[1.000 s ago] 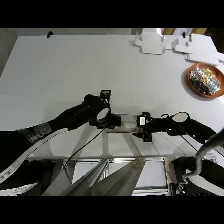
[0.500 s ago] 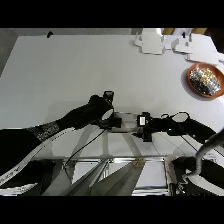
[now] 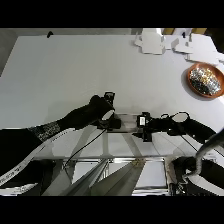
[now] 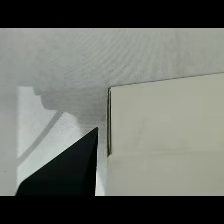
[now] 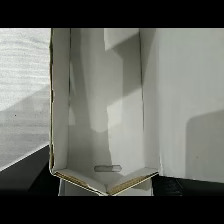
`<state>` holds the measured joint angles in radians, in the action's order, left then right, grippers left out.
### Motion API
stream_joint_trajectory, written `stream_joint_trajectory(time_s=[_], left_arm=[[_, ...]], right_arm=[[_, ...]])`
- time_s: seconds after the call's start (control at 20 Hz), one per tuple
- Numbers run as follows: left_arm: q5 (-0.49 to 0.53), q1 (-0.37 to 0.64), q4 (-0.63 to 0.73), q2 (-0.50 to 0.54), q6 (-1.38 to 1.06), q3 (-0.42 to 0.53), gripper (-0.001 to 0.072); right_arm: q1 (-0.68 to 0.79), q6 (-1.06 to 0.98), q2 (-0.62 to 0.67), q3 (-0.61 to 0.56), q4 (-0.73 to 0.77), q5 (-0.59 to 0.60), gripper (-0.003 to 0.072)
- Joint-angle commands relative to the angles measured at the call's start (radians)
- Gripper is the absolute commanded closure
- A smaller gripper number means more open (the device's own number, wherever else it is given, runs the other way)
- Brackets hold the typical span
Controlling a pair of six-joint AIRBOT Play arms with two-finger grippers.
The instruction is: Fold the box and place the chain.
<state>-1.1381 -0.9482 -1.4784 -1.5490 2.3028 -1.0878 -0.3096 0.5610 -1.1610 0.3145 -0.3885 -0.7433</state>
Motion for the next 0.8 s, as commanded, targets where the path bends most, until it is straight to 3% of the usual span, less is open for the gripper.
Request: stream_joint_trajectory(time_s=[0.0, 0.1, 0.25, 0.4, 0.55, 0.75], left_arm=[[-0.003, 0.000, 0.000, 0.000, -0.013, -0.001, 0.0519], [-0.003, 0.000, 0.000, 0.000, -0.013, -0.001, 0.0705], [-0.003, 0.000, 0.001, 0.000, -0.014, -0.001, 0.0706], [-0.002, 0.003, 0.000, 0.018, -0.024, -0.001, 0.0601], [-0.023, 0.014, 0.004, 0.067, -0.245, -0.001, 0.0341], [-0.111, 0.053, 0.035, 0.157, -0.397, -0.001, 0.0286]], right_arm=[[0.000, -0.003, 0.001, 0.000, 0.001, -0.001, 0.0276], [0.000, -0.003, 0.001, 0.000, 0.001, -0.001, 0.0276], [0.000, -0.003, 0.001, 0.000, 0.001, -0.001, 0.0276], [0.000, -0.003, 0.001, 0.000, 0.001, -0.001, 0.0276], [0.000, -0.003, 0.001, 0.000, 0.001, -0.001, 0.0276], [0.000, -0.003, 0.001, 0.000, 0.001, -0.001, 0.0276]])
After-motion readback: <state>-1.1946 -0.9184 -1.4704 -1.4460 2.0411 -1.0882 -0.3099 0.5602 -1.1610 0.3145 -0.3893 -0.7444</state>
